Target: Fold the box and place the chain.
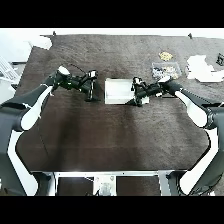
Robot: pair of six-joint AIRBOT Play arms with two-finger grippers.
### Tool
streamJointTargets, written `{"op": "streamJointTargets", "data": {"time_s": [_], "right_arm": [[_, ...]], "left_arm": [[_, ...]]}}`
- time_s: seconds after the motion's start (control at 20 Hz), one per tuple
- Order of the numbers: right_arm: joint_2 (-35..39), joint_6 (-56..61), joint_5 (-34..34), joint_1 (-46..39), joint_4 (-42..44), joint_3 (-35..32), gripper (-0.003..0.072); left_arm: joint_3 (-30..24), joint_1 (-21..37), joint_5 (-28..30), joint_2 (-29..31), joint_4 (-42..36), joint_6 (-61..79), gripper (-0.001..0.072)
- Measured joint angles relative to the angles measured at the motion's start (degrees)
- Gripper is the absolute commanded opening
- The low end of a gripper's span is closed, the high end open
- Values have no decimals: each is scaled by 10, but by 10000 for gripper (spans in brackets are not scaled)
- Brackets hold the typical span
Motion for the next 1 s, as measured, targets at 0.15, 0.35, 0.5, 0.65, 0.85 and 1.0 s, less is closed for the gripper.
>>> {"op": "streamJointTargets", "data": {"time_s": [0.15,0.35,0.5,0.65,0.85,1.0], "right_arm": [[0,0,0,0,0,0,571],[0,0,0,0,0,0,571],[0,0,0,0,0,0,571],[0,0,0,0,0,0,571],[0,0,0,0,0,0,571],[0,0,0,0,0,0,571]], "left_arm": [[0,0,1,-10,-26,1,720],[0,0,-4,-21,-50,4,720],[0,0,-5,-23,-58,5,720],[0,0,-5,-24,-60,5,720],[0,0,-3,-24,-60,5,720],[0,0,1,-24,-61,5,720]]}}
